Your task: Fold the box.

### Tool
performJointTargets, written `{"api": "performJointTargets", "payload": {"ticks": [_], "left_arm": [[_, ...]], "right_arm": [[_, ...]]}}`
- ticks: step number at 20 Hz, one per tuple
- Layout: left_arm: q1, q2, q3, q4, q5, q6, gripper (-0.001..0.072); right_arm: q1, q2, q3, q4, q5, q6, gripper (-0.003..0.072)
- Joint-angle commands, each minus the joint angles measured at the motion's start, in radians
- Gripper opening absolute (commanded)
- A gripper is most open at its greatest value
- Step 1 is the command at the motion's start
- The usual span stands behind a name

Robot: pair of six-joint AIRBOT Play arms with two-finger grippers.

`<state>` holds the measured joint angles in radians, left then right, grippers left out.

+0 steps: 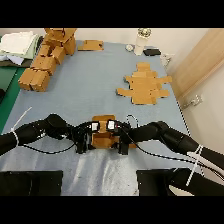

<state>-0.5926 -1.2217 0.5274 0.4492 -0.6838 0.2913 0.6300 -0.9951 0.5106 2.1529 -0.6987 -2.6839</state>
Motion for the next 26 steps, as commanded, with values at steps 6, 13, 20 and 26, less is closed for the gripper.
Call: {"api": "performJointTargets", "payload": {"ticks": [6, 13, 20, 26], "left_arm": [[0.000, 0.000, 0.000, 0.000, 0.000, -0.001, 0.0447], [0.000, 0.000, 0.000, 0.000, 0.000, -0.001, 0.0447], [0.000, 0.000, 0.000, 0.000, 0.001, 0.000, 0.0447], [0.000, 0.000, 0.000, 0.000, 0.000, -0.001, 0.0447]], "right_arm": [[-0.002, 0.106, 0.046, -0.496, -0.171, 0.498, 0.0227], [-0.203, 0.215, 0.026, -0.734, -0.512, 1.304, 0.0004], [-0.235, 0.182, -0.143, -0.290, -0.148, 1.251, 0.0004], [-0.226, 0.180, -0.159, -0.043, -0.062, 1.110, 0.0004]]}}
